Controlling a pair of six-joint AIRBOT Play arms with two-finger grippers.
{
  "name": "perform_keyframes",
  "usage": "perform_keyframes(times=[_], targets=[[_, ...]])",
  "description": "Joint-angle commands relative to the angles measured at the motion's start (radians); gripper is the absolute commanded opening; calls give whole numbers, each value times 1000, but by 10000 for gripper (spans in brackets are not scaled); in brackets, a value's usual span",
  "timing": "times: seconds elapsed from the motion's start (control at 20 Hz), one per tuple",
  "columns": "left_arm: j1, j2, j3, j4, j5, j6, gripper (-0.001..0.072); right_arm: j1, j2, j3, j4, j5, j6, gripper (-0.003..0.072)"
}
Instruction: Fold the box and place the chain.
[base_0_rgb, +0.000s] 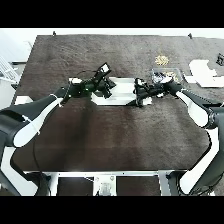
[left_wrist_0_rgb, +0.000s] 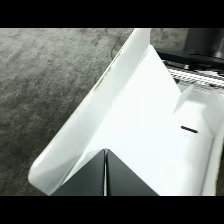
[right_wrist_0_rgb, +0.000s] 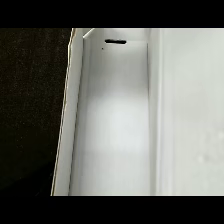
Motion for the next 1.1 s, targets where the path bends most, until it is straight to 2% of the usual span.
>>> perform_keyframes(times=[0.0, 0.2, 0.35, 0.75, 1.05], targets=[[-3, -4, 1, 0, 84, -16, 20, 0, -1, 0, 0, 1, -1, 584], [-3, -10, 1, 0, 100, -48, 20, 0, -1, 0, 0, 1, -1, 584], [-7, -30, 2, 1, 57, -49, 20, 0, -1, 0, 0, 1, -1, 584], [-8, -47, 5, 19, 47, -70, 20, 0, -1, 0, 0, 1, -1, 584], [-8, -66, 15, 112, 23, -126, 19, 0, -1, 0, 0, 1, -1, 584]])
